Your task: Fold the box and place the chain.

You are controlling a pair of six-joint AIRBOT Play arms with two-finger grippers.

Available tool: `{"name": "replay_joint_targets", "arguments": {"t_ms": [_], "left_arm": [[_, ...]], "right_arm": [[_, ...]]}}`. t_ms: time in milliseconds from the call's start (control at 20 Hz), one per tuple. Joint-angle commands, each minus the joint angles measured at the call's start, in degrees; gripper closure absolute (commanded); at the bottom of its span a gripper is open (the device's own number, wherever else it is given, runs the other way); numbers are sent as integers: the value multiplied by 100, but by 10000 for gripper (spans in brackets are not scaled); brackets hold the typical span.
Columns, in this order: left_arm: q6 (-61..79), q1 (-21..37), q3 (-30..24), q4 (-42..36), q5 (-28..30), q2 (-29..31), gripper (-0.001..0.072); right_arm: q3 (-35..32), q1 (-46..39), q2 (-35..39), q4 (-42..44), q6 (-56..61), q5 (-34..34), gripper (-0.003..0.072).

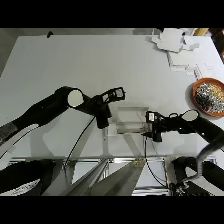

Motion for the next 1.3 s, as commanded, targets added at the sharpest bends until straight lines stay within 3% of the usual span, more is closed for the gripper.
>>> {"name": "replay_joint_targets", "arguments": {"t_ms": [0, 150, 450, 600, 700, 800, 950, 1250], "left_arm": [[199, 155, -380, 127, -518, 164, 703], [857, 138, -723, -374, -251, 151, 703], [1080, 138, -868, -450, -59, -164, 705], [765, 157, -859, -166, -46, 297, 706], [-586, 186, -649, 487, -94, 728, 706], [-791, 120, -140, 656, -455, 796, 704], [-426, -164, 400, 511, -538, 376, 706], [-151, -428, 389, 308, -780, -741, 702]], "right_arm": [[4, 2, 2, 4, 4, 7, 290], [4, 2, 2, 4, 4, 7, 290], [4, 2, 2, 4, 4, 7, 290], [4, 2, 2, 4, 4, 7, 290], [4, 2, 2, 4, 4, 7, 290], [4, 2, 2, 4, 4, 7, 290], [4, 2, 2, 4, 2, 7, 290], [4, 2, 2, 4, 2, 7, 290]]}}
